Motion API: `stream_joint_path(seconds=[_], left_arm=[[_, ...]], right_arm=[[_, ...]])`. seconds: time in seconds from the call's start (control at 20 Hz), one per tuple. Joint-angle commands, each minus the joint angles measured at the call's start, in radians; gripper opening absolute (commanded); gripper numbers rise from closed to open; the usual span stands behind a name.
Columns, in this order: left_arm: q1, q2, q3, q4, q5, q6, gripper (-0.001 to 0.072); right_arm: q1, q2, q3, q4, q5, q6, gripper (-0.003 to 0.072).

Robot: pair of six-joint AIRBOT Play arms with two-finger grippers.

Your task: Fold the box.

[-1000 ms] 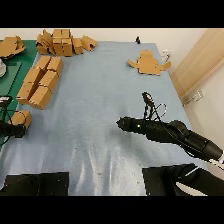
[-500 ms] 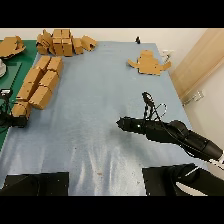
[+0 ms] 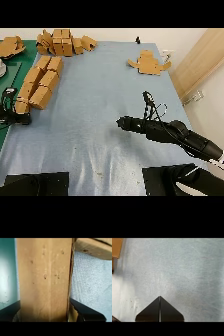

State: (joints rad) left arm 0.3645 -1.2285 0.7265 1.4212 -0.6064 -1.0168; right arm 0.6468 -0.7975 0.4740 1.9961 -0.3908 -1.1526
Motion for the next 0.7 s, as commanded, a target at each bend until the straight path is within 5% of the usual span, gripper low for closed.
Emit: stream_joint_path(seconds=[0.0, 0.65], left_arm=[[-0.007, 0.006, 0.008, -0.001, -0.027, 0.011, 0.0696], [0.078, 0.256, 0.097, 0.003, -0.390, 0.007, 0.0697]], right_arm=[[0.000, 0.000, 0.000, 0.000, 0.000, 0.000, 0.0002], [0.000, 0.000, 0.001, 0.000, -0.060, 0.000, 0.0004]])
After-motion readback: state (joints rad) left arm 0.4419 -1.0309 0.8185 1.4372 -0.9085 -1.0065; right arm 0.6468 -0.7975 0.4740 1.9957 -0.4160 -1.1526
